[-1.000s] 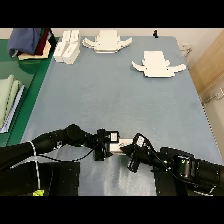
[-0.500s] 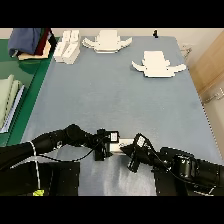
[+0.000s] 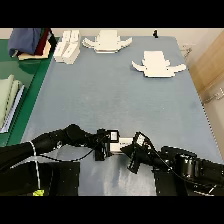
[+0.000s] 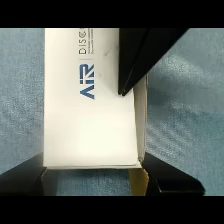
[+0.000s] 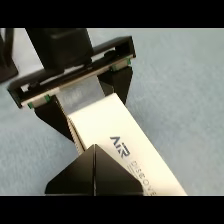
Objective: Fold the box.
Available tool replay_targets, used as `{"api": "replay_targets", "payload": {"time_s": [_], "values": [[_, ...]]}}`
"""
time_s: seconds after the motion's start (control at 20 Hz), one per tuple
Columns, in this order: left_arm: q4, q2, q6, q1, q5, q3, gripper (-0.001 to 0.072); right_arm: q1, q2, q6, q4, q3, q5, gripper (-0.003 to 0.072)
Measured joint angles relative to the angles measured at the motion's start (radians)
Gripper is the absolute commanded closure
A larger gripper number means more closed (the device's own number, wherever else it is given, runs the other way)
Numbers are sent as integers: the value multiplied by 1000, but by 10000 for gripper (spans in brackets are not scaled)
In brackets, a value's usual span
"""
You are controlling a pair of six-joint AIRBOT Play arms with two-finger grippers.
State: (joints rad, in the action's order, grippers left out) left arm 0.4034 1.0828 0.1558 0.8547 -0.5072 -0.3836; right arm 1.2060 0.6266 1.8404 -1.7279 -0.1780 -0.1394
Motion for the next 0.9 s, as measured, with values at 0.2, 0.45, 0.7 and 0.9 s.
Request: {"api": "replay_targets", "payload": {"time_s": [0.2, 0.45, 0.7, 0.9], "values": [[3, 0, 1, 0, 0, 0, 229, -3, -3, 0, -3, -40, 9, 686], [3, 0, 1, 0, 0, 0, 229, -4, -5, 0, -4, -62, -51, 686], [3, 0, 2, 0, 0, 0, 230, -29, -13, 10, -51, -193, -376, 686], [4, 0, 2, 0, 0, 0, 229, -138, -16, 22, -126, -374, -764, 685]]}}
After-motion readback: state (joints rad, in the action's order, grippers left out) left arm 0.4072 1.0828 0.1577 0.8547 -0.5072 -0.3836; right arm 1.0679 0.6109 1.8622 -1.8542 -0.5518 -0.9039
